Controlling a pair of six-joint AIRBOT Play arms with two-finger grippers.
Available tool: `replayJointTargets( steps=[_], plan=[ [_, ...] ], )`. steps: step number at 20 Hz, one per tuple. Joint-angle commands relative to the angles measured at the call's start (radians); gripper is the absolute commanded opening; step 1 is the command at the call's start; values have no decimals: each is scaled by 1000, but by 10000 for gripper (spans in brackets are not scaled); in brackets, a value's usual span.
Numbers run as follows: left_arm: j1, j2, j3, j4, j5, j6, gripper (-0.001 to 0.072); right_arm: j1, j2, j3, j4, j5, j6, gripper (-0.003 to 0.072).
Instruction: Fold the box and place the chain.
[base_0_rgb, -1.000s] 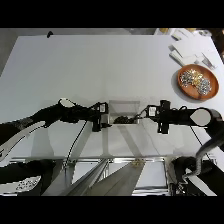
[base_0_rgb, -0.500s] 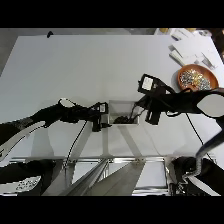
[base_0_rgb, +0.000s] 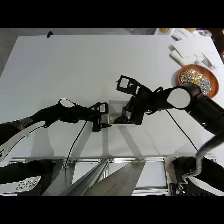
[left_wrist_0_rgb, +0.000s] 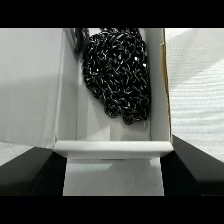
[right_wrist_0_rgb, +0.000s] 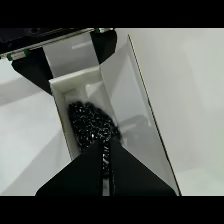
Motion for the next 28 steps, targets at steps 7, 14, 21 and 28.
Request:
replayJointTargets(
  steps=[7, 14, 21, 28],
  plan=[
    [0, -1, 0, 0, 0, 0, 150, -26, -46, 60, -48, 9, -48, 282],
    [0, -1, 0, 0, 0, 0, 150, -392, -30, 167, -60, 111, -55, 152],
    [0, -1, 0, 0, 0, 0, 150, -475, -225, 145, -159, 137, 17, 17],
    [0, -1, 0, 0, 0, 0, 150, -443, -280, -38, -160, 44, -149, 287]
  ],
)
